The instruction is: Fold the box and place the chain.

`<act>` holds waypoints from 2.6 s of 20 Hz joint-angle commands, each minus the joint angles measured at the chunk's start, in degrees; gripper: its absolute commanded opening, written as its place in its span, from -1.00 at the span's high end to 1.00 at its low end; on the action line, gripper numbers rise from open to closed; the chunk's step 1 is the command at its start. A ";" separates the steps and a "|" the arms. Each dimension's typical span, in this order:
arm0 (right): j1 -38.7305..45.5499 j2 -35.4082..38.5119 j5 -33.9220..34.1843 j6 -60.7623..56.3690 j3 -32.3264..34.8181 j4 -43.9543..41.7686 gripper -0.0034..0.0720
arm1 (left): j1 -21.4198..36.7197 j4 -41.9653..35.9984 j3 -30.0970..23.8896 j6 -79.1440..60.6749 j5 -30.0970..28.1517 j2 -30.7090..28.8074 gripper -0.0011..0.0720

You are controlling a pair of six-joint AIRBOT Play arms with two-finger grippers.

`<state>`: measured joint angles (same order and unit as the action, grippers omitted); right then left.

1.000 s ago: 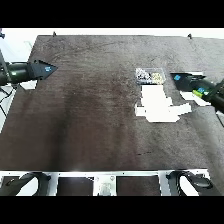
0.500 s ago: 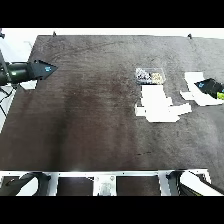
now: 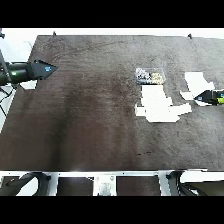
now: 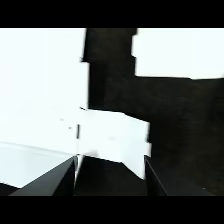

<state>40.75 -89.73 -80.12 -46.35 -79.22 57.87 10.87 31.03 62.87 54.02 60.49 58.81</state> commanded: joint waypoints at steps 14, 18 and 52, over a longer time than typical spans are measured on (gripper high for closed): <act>-3.45 -14.78 -4.68 2.32 -3.13 -0.76 -0.47 | 0.00 -0.11 0.00 -0.02 -0.02 0.00 -0.29; -5.11 -17.99 -8.59 2.40 -3.08 -1.57 -0.46 | 0.00 -0.13 0.00 -0.02 -0.02 0.00 -0.29; -43.23 -1.62 20.09 -3.43 18.95 -37.07 0.89 | 0.00 -3.39 0.00 -0.02 -10.62 0.02 -0.29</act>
<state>-1.63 -91.39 -61.78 -49.25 -59.77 21.39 10.87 28.01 62.85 54.00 52.14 58.81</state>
